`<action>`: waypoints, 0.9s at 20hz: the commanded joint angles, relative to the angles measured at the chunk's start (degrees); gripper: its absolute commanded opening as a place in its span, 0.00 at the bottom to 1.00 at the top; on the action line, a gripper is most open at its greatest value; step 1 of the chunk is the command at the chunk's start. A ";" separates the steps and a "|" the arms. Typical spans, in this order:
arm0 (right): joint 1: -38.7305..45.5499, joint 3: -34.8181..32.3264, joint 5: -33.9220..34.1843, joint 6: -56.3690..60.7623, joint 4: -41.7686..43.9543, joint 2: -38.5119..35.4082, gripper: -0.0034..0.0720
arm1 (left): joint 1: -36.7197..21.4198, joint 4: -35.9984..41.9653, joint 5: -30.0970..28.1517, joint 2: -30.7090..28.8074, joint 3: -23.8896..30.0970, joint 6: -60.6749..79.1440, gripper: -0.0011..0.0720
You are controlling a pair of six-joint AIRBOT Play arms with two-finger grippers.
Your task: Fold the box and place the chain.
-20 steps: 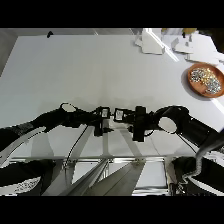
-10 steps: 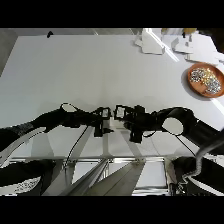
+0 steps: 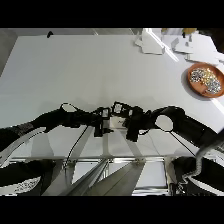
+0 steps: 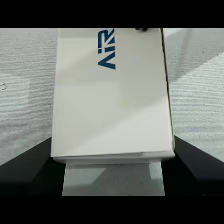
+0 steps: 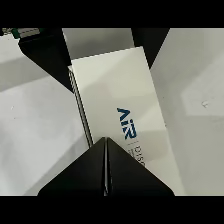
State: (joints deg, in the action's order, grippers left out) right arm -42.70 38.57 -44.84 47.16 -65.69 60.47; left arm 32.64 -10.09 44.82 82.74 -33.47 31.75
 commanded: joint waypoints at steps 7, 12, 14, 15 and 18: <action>-0.04 -2.25 -0.44 0.39 -0.24 3.43 0.07 | -0.04 0.04 0.00 -0.02 0.02 -0.07 0.30; -0.04 -2.25 -0.37 0.44 -0.24 3.37 0.07 | -0.04 0.02 0.00 -0.02 0.02 -0.07 0.30; -0.02 -1.99 -0.37 0.66 -0.37 2.21 0.07 | -0.04 0.02 0.00 -0.02 0.02 -0.07 0.30; -0.02 -1.62 -0.33 1.11 -0.48 1.05 0.07 | -0.04 0.02 0.00 -0.04 0.02 -0.07 0.30; 3.89 0.26 -0.50 5.25 -0.50 -3.45 0.07 | -0.04 0.02 0.00 -0.02 0.02 -0.07 0.30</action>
State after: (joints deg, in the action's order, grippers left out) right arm -41.28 37.41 -47.40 49.08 -66.72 60.29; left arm 32.64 -9.93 45.04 82.74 -33.45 31.44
